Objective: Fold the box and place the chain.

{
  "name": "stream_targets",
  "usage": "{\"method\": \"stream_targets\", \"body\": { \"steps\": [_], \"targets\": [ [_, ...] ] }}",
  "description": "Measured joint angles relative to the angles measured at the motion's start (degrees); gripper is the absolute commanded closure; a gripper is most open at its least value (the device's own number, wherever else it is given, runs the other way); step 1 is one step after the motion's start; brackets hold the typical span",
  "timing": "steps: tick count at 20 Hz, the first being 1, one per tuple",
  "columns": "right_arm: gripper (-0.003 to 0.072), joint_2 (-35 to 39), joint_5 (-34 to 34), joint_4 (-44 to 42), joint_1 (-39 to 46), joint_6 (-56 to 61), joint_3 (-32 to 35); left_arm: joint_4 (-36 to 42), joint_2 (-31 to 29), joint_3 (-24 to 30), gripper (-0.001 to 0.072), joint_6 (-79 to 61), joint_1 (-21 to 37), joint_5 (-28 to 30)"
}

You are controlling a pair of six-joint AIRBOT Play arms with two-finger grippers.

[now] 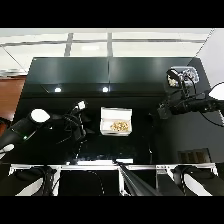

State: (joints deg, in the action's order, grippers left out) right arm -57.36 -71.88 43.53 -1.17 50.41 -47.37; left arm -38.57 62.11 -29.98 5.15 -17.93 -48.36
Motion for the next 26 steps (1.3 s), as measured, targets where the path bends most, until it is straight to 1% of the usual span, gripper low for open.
{"method": "stream_targets", "body": {
  "steps": [3, 6, 10, 12, 18, 23, 26],
  "targets": [
    [0.0414, 0.0, 0.2, -0.04, -0.07, 0.02, 0.0, -0.57, 4.13, -3.39, -0.0002, -6.23, -0.55, -0.13],
    [0.0414, 0.0, 0.24, -0.04, -0.07, 0.04, 0.0, -1.07, 8.72, -6.75, -0.0002, -8.94, -1.07, -1.46],
    [0.0414, 0.0, 0.28, -0.04, -0.07, 0.15, 0.0, -2.1, 12.48, -8.57, -0.0001, -10.29, -2.14, -2.49],
    [0.0414, 0.0, 0.33, -0.04, -0.07, 0.15, 0.0, -1.79, 13.38, -8.92, -0.0001, -10.78, -3.28, -2.19],
    [0.0414, 0.0, 0.33, -0.02, -0.07, 0.15, 0.0, 0.57, 14.23, -9.25, 0.0002, -11.04, -6.58, 2.89],
    [0.0414, 0.0, 0.33, -0.02, -0.07, 0.13, 0.0, 0.87, 14.36, -9.31, 0.0002, -11.21, -8.0, 4.07],
    [0.0414, 0.0, 0.35, -0.02, -0.07, 0.13, 0.0, 0.24, 14.36, -9.38, 0.0002, -11.19, -8.22, 2.89]
  ]
}}
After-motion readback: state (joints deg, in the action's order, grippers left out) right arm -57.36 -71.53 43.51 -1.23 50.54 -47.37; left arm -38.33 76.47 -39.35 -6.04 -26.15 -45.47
